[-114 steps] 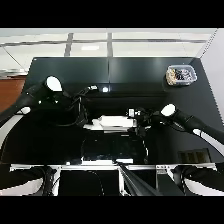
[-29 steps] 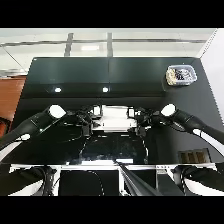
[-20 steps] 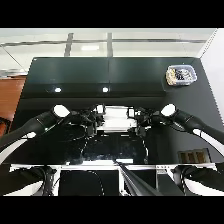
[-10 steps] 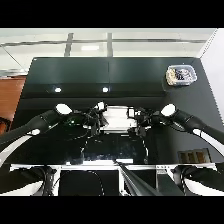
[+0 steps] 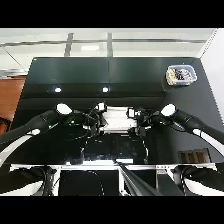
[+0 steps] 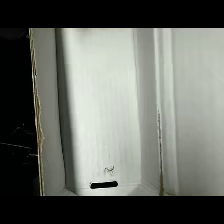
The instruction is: Fold the box and place the chain.
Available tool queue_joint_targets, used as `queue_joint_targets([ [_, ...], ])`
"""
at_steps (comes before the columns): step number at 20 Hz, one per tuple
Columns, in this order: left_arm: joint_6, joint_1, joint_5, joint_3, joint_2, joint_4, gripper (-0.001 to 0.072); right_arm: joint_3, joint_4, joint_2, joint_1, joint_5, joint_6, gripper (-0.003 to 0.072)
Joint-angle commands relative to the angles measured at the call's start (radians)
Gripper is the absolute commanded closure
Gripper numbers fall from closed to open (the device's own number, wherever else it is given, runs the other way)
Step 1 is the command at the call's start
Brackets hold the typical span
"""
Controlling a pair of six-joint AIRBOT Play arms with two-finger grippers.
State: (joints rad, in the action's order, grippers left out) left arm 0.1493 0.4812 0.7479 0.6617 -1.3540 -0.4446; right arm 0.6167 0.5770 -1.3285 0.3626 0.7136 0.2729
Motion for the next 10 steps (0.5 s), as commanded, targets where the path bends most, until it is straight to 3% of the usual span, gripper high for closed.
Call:
queue_joint_targets([
  [1, -0.051, -0.030, 0.061, 0.003, 0.028, -0.062, 0.0685, 0.000, 0.000, 0.000, 0.001, -0.001, 0.000, 0.0498],
  [6, -0.517, -0.204, 0.187, 0.007, 0.232, -0.337, 0.0687, 0.000, 0.000, 0.000, 0.001, -0.001, 0.000, 0.0498],
  [10, -0.890, -0.432, 0.276, 0.002, 0.272, -0.341, 0.0686, 0.000, 0.000, 0.000, 0.001, -0.001, 0.000, 0.0498],
])
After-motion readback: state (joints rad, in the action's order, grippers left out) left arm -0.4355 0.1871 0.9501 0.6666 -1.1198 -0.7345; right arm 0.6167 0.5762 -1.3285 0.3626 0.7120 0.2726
